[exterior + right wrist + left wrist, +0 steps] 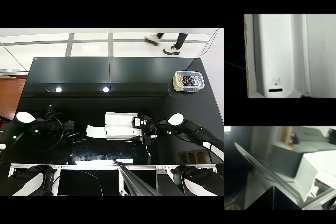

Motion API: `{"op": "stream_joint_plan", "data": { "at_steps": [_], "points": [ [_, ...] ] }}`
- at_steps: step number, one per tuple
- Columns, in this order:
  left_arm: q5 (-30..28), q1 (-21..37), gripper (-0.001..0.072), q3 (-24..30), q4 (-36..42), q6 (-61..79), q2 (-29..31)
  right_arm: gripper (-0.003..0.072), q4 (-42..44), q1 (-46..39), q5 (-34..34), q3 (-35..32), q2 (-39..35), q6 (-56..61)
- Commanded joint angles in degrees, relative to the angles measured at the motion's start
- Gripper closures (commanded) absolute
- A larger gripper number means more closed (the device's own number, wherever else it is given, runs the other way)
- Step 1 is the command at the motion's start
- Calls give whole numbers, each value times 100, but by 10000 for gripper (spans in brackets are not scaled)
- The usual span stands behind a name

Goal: Fold the box and place the chain.

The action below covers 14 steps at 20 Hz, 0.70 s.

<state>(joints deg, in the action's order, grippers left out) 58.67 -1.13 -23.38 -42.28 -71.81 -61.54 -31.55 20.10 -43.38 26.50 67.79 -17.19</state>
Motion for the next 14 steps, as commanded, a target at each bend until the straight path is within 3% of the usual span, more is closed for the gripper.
{"op": "stream_joint_plan", "data": {
  "at_steps": [1, 4, 9, 12, 13, 14],
  "points": [
    [-457, -625, 685, 138, 1086, 750, -612, 193, 2, 2, 2, 2, 2, 2],
    [-492, -1080, 684, 118, 2245, 1541, -1032, 193, 2, 2, 2, 2, 2, 2],
    [-232, -1204, 676, -177, 2540, 2109, -979, 193, 2, 2, 2, 2, 2, 2],
    [-24, -1207, 325, -387, 2540, 2107, -863, 193, 2, 2, 2, 2, 2, 2],
    [92, -1211, 241, -437, 2540, 2109, -863, 193, 2, 2, 2, 2, 2, 2],
    [186, -1215, 231, -463, 2542, 2109, -863, 193, 2, 2, 2, 2, 2, 2]
  ]
}}
